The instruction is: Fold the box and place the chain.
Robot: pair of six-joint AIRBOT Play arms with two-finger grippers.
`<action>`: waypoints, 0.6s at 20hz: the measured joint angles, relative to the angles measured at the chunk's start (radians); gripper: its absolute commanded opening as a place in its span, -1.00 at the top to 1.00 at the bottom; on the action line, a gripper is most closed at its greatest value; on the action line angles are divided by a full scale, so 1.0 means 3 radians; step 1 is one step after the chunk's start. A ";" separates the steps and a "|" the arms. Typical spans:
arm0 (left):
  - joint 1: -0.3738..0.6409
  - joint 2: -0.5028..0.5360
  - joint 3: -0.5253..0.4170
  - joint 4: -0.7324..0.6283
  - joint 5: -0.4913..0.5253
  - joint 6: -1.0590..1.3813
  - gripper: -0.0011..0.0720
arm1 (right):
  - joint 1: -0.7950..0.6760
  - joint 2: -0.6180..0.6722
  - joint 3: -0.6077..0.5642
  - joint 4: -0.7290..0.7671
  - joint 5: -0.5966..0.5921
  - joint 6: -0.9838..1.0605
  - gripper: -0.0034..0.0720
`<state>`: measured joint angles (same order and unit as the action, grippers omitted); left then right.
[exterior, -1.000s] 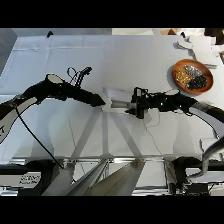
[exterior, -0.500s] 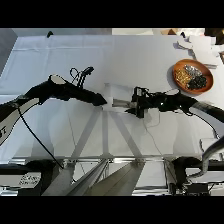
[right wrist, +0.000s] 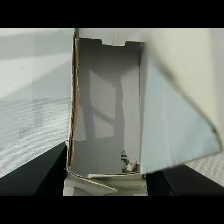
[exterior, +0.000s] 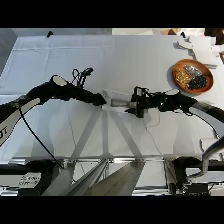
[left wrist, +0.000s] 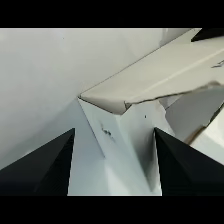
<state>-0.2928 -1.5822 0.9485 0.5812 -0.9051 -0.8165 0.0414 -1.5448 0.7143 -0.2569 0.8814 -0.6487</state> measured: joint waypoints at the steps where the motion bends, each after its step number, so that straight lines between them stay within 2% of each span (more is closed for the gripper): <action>1: 0.0000 0.0019 0.0003 -0.0041 0.0033 -0.0027 -0.49 | 0.0001 0.0000 -0.0001 -0.0019 0.0009 -0.0003 -0.26; 7: -0.0097 0.0114 0.0009 -0.0011 0.0062 -0.0362 -0.49 | 0.0001 0.0000 -0.0001 -0.0013 -0.0001 -0.0001 -0.26; 9: -0.0206 0.0125 0.0038 0.0183 0.0080 -0.0529 -0.49 | 0.0001 0.0000 -0.0001 -0.0005 -0.0010 0.0003 -0.26; 12: -0.0422 0.0132 0.0137 0.0810 0.0164 -0.1081 -0.48 | 0.0001 0.0000 -0.0001 -0.0006 -0.0008 0.0003 -0.26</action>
